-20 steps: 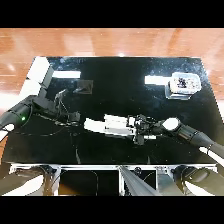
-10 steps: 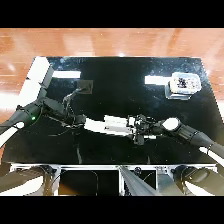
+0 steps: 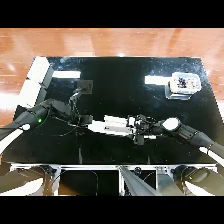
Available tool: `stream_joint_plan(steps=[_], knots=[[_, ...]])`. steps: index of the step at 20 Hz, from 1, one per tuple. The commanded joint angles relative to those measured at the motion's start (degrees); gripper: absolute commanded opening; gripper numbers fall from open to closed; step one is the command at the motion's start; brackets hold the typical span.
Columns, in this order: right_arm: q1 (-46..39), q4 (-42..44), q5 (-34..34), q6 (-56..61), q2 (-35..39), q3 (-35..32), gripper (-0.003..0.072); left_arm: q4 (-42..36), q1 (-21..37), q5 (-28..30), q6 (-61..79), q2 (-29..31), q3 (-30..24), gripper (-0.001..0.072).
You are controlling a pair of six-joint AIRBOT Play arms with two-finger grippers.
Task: Fold the box and place the chain.
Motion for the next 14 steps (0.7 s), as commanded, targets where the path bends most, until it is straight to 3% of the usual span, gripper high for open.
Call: stream_joint_plan(steps=[1, 14], knots=[[0.04, 0.0, 0.0, 0.0, -0.04, 0.04, 0.0555, -0.17, -1.07, -0.52, 0.04, 0.0, 0.2, 0.0018], [0.02, 0.0, 0.0, 0.0, -0.04, 0.04, 0.0555, -2.05, -1.11, 6.69, 3.3, 0.0, 5.46, 0.0021]])
